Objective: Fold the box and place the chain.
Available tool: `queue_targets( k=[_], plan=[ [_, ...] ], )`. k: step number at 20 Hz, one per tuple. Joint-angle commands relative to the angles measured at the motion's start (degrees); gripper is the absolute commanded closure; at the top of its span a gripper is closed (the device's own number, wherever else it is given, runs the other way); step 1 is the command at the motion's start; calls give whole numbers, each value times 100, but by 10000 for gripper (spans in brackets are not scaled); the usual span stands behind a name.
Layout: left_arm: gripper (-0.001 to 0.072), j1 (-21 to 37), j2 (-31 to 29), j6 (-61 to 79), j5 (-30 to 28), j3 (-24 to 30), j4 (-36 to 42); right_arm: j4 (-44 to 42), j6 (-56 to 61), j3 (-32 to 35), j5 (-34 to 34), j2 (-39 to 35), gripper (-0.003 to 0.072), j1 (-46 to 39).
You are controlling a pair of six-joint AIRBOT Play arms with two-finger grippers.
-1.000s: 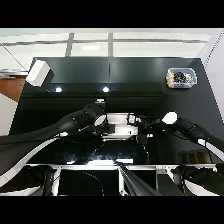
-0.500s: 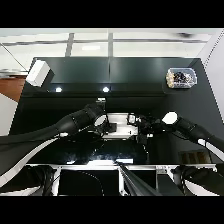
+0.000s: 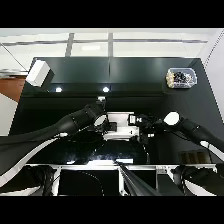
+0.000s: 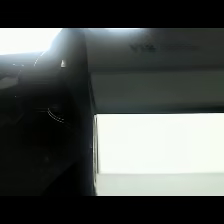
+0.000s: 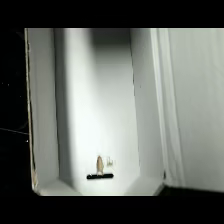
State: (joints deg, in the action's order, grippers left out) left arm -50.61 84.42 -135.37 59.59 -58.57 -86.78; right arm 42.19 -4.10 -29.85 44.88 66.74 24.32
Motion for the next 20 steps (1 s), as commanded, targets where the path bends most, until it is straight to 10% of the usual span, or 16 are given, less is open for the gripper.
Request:
queue_targets(
  k=[1, 11, 12, 20],
  plan=[
    [677, -7, -79, 20, 92, 11, -236, 848, 328, -7, 98, -485, -19, -4],
    [678, -7, -146, 175, -251, 396, -254, 542, 267, -2, 247, -586, -10, 0],
    [678, -4, -146, 160, -251, 396, -254, 424, 227, -2, 247, -586, 99, 24],
    [678, -7, -144, 162, -232, 396, -208, 372, 378, -2, 240, -581, 236, 275]
  ],
)
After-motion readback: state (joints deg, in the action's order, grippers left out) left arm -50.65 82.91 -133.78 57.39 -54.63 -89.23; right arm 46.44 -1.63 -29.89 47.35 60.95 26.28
